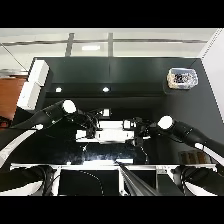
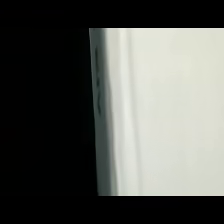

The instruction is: Fold the box and place the chain.

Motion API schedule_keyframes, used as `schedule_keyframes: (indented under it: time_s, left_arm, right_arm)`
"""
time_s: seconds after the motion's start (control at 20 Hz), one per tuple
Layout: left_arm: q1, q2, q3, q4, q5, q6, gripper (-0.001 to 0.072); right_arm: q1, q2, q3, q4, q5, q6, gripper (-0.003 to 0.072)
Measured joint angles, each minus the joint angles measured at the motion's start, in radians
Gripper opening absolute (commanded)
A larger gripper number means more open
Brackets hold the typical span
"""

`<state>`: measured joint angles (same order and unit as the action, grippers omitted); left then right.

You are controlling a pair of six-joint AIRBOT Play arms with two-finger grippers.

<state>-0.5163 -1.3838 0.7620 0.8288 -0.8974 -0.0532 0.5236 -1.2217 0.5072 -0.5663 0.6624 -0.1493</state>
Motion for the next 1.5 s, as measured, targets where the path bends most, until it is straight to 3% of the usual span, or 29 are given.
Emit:
schedule_keyframes:
  time_s: [0.25, 0.3, 0.4, 0.45, 0.5, 0.7, 0.75, 0.85, 1.0, 1.1, 1.35, 1.5]
  left_arm:
    - [0.000, 0.000, 0.000, 0.000, 0.000, 0.000, 0.0029]
    - [0.000, 0.000, 0.000, 0.000, 0.000, 0.000, 0.0029]
    - [0.000, 0.000, 0.000, 0.000, 0.002, 0.001, 0.0030]
    - [0.000, 0.000, 0.000, 0.000, 0.001, 0.001, 0.0030]
    - [0.000, 0.000, 0.000, 0.000, 0.000, 0.001, 0.0030]
    - [0.000, 0.000, 0.002, 0.008, -0.003, 0.000, 0.0046]
    - [0.000, 0.000, 0.002, 0.011, -0.003, 0.000, 0.0173]
    - [0.000, 0.003, 0.002, 0.019, -0.011, -0.003, 0.0313]
    - [0.000, 0.018, 0.002, 0.029, -0.012, -0.004, 0.0321]
    - [0.000, 0.041, 0.002, 0.047, -0.030, -0.006, 0.0630]
    - [0.030, 0.142, 0.002, 0.156, -0.084, -0.117, 0.0645]
    - [0.081, 0.212, 0.002, 0.206, -0.146, -0.233, 0.0612]
  right_arm:
    - [0.000, -0.002, 0.000, -0.003, -0.001, 0.000, 0.0628]
    - [0.000, -0.002, 0.000, -0.005, -0.002, 0.000, 0.0532]
    - [0.000, -0.003, 0.000, -0.006, -0.002, 0.002, 0.0527]
    - [0.000, -0.003, 0.000, -0.006, -0.002, 0.003, 0.0423]
    - [0.000, -0.003, 0.000, -0.007, -0.002, 0.002, 0.0368]
    - [0.000, -0.003, 0.000, -0.009, 0.002, 0.003, 0.0365]
    - [0.000, -0.003, 0.000, -0.009, 0.002, 0.003, 0.0365]
    - [0.000, -0.003, 0.000, -0.009, 0.002, 0.003, 0.0366]
    - [0.000, -0.003, 0.000, -0.010, 0.003, 0.003, 0.0366]
    - [0.000, -0.003, 0.000, -0.010, 0.004, 0.003, 0.0365]
    - [0.000, -0.003, 0.000, -0.010, 0.005, 0.003, 0.0365]
    - [0.000, -0.003, 0.000, -0.010, 0.006, 0.003, 0.0365]
